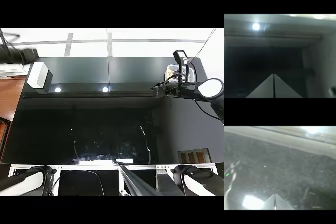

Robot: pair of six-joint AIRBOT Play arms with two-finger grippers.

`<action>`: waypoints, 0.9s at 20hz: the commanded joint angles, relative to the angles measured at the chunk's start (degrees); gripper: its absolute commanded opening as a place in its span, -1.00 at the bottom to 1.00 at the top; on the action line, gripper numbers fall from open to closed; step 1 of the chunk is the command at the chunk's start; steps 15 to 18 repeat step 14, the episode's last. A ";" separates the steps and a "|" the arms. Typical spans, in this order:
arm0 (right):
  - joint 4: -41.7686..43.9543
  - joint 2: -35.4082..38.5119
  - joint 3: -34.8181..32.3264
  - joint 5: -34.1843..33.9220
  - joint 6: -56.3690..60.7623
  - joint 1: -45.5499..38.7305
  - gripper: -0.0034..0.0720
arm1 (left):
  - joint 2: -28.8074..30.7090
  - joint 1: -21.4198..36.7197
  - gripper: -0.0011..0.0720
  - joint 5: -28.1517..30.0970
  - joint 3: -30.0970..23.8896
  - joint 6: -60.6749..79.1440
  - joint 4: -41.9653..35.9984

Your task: Fold the box and place the chain.

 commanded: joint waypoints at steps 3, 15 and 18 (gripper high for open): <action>-4.44 -0.28 0.04 -1.20 -0.24 0.72 -0.87 | 21.40 -5.68 -0.90 11.63 -28.41 1.49 4.04; -4.44 -0.28 0.04 -1.20 -0.24 0.72 -0.87 | 23.10 -5.68 -0.90 11.47 -29.88 1.38 2.51; -4.44 -0.28 0.04 -1.20 -0.24 0.72 -0.87 | 23.10 -5.68 -0.90 11.47 -29.88 1.38 2.51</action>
